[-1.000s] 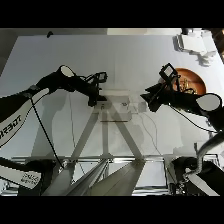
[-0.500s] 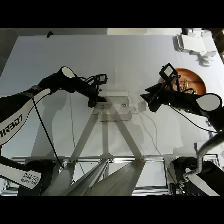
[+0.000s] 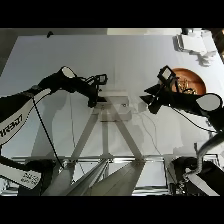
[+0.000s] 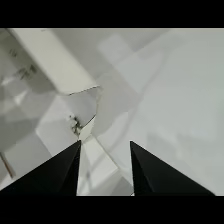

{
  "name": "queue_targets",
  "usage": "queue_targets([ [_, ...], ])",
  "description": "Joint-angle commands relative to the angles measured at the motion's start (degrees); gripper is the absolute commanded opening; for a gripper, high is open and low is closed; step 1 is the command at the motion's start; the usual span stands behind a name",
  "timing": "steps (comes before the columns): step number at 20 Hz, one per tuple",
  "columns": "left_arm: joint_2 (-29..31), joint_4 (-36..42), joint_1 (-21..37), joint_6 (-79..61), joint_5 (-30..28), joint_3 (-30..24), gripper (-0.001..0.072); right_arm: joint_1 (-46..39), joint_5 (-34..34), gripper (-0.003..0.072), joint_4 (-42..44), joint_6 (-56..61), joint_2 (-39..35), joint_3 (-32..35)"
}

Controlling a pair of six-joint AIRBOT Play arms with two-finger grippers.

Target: Fold the box and place the chain.

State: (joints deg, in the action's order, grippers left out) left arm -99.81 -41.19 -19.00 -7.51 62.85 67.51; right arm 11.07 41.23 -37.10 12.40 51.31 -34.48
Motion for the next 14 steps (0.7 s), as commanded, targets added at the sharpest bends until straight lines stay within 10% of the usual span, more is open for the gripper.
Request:
queue_targets([
  [1, -0.04, -0.17, -0.02, 0.00, -0.04, -0.04, 0.0006, 0.00, 6.05, 0.0444, -0.72, -13.73, -0.02, -0.04],
  [14, -0.04, -0.20, -0.02, 0.00, -0.04, -0.04, 0.0006, 0.07, 10.49, 0.0633, -0.31, -33.97, 17.79, 0.42],
])
